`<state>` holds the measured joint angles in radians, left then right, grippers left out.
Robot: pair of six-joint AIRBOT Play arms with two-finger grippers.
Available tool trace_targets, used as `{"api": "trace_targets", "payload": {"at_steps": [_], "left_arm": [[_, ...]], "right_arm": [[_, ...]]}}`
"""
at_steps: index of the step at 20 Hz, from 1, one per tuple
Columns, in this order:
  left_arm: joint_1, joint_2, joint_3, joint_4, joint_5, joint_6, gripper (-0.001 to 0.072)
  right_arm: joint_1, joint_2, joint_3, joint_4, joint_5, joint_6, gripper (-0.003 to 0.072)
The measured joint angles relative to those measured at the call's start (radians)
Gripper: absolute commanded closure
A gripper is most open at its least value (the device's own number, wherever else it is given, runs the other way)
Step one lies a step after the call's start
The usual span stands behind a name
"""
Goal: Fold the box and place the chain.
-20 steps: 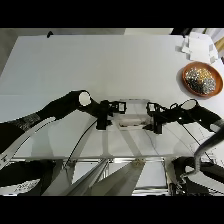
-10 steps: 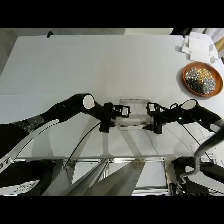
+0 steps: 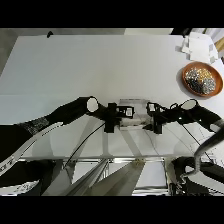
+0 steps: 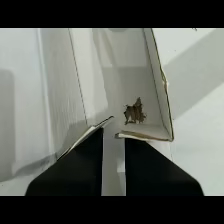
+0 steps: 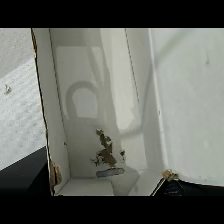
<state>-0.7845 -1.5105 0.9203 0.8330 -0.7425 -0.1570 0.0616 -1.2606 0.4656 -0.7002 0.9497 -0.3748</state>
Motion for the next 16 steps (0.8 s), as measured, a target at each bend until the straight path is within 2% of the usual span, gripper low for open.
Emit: {"api": "trace_targets", "payload": {"at_steps": [11, 12, 13, 14, 16], "left_arm": [[-0.032, -0.006, 0.000, -0.025, 0.054, 0.000, 0.0554], [-0.034, -0.006, 0.000, -0.028, 0.056, 0.000, 0.0519], [-0.036, -0.006, 0.000, -0.029, 0.058, 0.000, 0.0438], [-0.038, -0.006, 0.000, -0.032, 0.058, 0.000, 0.0409], [-0.039, -0.006, 0.000, -0.032, 0.058, -0.003, 0.0405]], "right_arm": [[0.000, 0.000, 0.000, 0.000, 0.000, 0.000, 0.0312], [0.000, 0.000, 0.000, 0.000, 0.000, 0.000, 0.0312], [0.000, 0.000, 0.000, 0.000, 0.000, 0.000, 0.0312], [0.000, 0.000, 0.000, 0.000, 0.000, -0.001, 0.0312], [0.000, 0.000, 0.000, 0.000, 0.000, -0.001, 0.0312]]}}
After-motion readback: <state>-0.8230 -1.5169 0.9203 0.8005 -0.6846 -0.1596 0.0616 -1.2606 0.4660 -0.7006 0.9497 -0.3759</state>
